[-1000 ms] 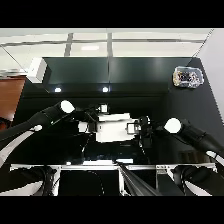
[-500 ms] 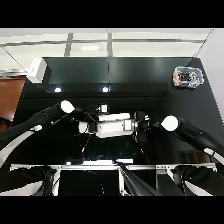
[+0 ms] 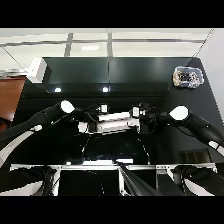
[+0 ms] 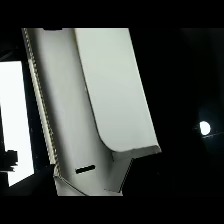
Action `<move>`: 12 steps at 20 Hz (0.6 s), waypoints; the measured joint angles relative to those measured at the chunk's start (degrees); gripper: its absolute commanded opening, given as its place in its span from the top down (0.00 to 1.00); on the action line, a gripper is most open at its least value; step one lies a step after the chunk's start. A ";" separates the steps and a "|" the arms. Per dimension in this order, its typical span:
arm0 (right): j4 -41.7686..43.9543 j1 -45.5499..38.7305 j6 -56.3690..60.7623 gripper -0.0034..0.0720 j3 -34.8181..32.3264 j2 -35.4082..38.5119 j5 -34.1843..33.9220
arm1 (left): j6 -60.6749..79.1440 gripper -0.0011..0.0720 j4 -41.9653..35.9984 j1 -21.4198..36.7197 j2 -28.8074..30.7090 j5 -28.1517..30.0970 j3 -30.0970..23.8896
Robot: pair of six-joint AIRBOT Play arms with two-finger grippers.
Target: Fold the box and place the chain.
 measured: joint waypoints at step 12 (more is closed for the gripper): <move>5.33 1.36 -2.86 0.02 0.07 -6.05 4.50 | 1.22 0.95 1.40 0.00 -0.39 -3.52 1.14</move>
